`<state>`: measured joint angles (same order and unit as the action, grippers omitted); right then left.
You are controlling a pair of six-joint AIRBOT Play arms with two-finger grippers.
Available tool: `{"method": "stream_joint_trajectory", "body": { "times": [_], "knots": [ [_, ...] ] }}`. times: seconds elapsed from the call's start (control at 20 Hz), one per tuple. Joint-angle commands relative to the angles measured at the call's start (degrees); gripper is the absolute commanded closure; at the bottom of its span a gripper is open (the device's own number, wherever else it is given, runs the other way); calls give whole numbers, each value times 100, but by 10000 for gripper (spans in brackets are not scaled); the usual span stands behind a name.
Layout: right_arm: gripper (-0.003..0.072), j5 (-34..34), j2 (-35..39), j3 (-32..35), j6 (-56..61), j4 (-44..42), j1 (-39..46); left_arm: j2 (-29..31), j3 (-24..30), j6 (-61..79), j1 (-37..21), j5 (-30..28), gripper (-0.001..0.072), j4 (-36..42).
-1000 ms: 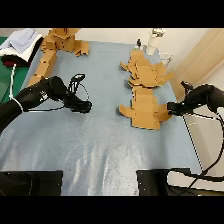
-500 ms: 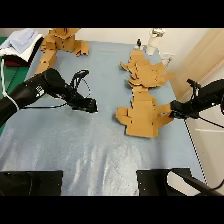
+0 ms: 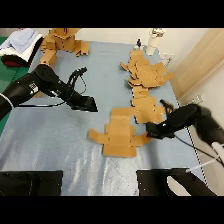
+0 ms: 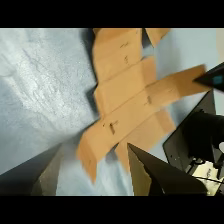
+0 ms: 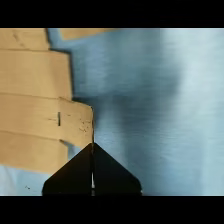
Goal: Fold the box.
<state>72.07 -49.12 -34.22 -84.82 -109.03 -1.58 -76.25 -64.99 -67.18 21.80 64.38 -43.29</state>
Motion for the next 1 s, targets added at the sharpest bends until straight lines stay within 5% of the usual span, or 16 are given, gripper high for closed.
{"method": "stream_joint_trajectory", "body": {
  "times": [0.0, 0.1, 0.15, 0.2, 0.35, 0.5, 0.6, 0.65, 0.95],
  "knots": [
    [687, -1012, 197, 769, 664, -85, -999, 4, -7, 57, -367, 341, 102, 131],
    [643, -1318, 192, 815, 726, 24, -1307, 4, -7, 59, -551, 470, 102, 133],
    [447, -1384, 190, 815, 726, 28, -1316, 4, -7, 70, -612, 518, 102, 131],
    [384, -1401, 151, 815, 726, 44, -1300, 4, -7, 76, -660, 560, 102, 133],
    [396, -1412, -212, 815, 723, 81, -1270, -9, -4, 76, -732, 640, 102, 131],
    [488, -1464, -507, 791, 374, -177, -1276, -20, -7, 76, -732, 745, 103, 133],
    [660, -1473, -487, 767, -177, -603, -1283, -20, -7, 85, -765, 879, 102, 151],
    [685, -1473, -402, 754, -448, -815, -1285, -20, -7, 164, -811, 992, 102, 201],
    [686, -1926, 654, 938, -1744, -1248, -1613, -278, 264, 822, -1220, 1622, 102, 782]
  ]
}}
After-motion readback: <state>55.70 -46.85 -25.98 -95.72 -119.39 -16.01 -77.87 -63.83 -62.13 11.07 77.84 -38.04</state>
